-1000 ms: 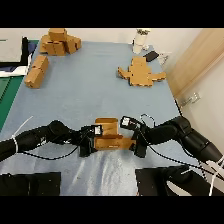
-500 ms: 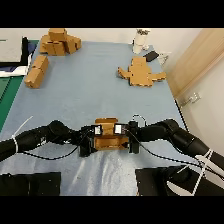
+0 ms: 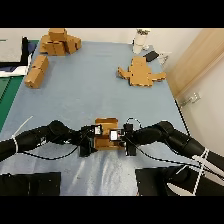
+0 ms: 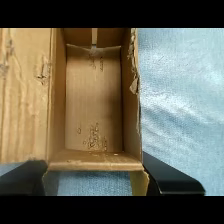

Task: Fold the box.

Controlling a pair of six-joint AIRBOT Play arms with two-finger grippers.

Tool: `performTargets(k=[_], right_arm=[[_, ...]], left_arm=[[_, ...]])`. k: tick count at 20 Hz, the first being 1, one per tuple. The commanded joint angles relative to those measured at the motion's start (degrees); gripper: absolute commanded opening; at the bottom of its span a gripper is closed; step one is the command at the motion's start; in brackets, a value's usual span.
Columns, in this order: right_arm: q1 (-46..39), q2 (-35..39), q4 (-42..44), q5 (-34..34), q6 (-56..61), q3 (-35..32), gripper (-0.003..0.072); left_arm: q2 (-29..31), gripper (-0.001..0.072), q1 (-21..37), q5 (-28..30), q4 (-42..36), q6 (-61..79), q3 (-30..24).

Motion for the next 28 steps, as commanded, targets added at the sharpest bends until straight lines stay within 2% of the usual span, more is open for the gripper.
performTargets(k=[1,2,3,4,9,11,12,13,15,16,18,19,20,21,23,24,26,28], right_arm=[[0.3,-0.1,4.1,1.6,-3.0,0.0,0.0123],[0.3,-0.3,5.7,1.6,-3.8,0.0,0.0161],[0.4,-0.9,7.1,1.5,-3.7,0.0,0.0377],[0.4,-1.4,8.2,1.2,-3.7,0.0,0.0467],[1.8,-2.2,8.2,1.3,-3.2,0.0,0.0466],[1.6,-1.6,5.3,1.2,2.4,0.0,0.0461],[1.6,-0.9,2.7,1.2,7.4,0.2,0.0396],[1.6,0.2,-1.6,0.8,14.6,0.7,0.0249],[1.6,3.5,-16.2,-2.0,36.4,2.8,0.0052],[1.5,5.3,-25.5,-5.9,50.1,4.4,0.0004],[1.4,9.6,-43.3,-18.7,74.4,7.5,0.0002],[0.9,12.3,-48.3,-25.4,83.6,8.4,0.0],[-0.5,14.5,-49.4,-30.3,90.1,8.5,-0.0001],[-3.4,16.2,-47.6,-33.6,95.2,7.8,0.0],[-10.1,16.8,-37.3,-32.7,96.5,3.7,0.0],[-13.3,16.2,-31.2,-29.4,96.1,1.0,0.0],[-18.0,13.7,-16.5,-19.1,87.9,-4.1,0.0],[-19.5,10.6,-7.8,-13.1,81.4,-5.9,0.0]], left_arm=[[0.0,0.0402,0.0,0.0,0.0,0.0,0.0],[0.0,0.0402,0.0,0.0,0.0,0.0,0.0],[0.0,0.0403,0.0,0.0,0.0,0.0,0.0],[0.0,0.0402,0.0,0.0,0.0,0.0,0.0],[0.0,0.0402,0.0,0.0,0.0,0.0,0.0],[0.0,0.0402,0.0,0.0,0.0,0.0,0.0],[0.0,0.0402,0.0,0.0,0.0,0.0,0.0],[0.0,0.0402,0.0,0.0,0.0,0.0,0.0],[0.0,0.0402,0.0,0.0,0.0,0.0,0.0],[0.0,0.0402,0.0,0.0,0.0,0.0,0.0],[0.0,0.0402,0.0,0.0,0.0,0.0,0.0],[0.0,0.0402,0.0,0.0,0.0,0.0,0.0],[0.0,0.0402,0.0,0.0,0.0,0.0,0.0],[0.0,0.0403,0.0,0.0,0.0,0.0,0.0],[0.0,0.0402,0.0,0.0,0.0,0.0,0.0],[0.0,0.0402,0.0,0.0,0.0,0.0,0.0],[0.0,0.0402,0.0,0.0,0.0,0.0,0.0],[0.0,0.0402,0.0,0.0,0.0,0.0,0.0]])
